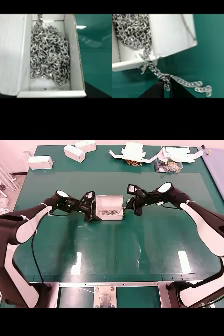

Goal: Fold the box and place the chain.

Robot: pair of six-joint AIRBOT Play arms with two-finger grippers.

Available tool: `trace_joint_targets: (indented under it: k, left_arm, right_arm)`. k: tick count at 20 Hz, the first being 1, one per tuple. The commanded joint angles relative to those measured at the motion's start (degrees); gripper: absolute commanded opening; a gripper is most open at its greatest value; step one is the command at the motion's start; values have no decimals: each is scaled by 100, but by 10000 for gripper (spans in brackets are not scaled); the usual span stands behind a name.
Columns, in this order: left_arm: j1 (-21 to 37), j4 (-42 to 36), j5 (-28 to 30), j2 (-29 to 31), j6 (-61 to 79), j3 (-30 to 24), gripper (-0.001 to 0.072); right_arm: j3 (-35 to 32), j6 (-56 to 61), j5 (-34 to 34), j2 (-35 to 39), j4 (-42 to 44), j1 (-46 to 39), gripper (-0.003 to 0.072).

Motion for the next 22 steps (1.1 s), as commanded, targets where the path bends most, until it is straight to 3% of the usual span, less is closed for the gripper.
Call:
trace_joint_targets:
  k: [1,4,9,14,22]
  left_arm:
    - [4,2,0,0,2,4,490]
    - [4,2,-2,0,2,4,490]
    - [4,0,0,0,2,4,489]
    - [4,2,2,0,2,4,490]
    - [4,2,-2,0,4,4,490]
  right_arm:
    - [7,439,221,566,-138,9,7]
    - [7,789,586,1237,-138,114,7]
    - [7,981,581,2140,26,549,7]
    - [4,977,463,1947,59,809,5]
    - [4,975,308,1025,61,831,6]
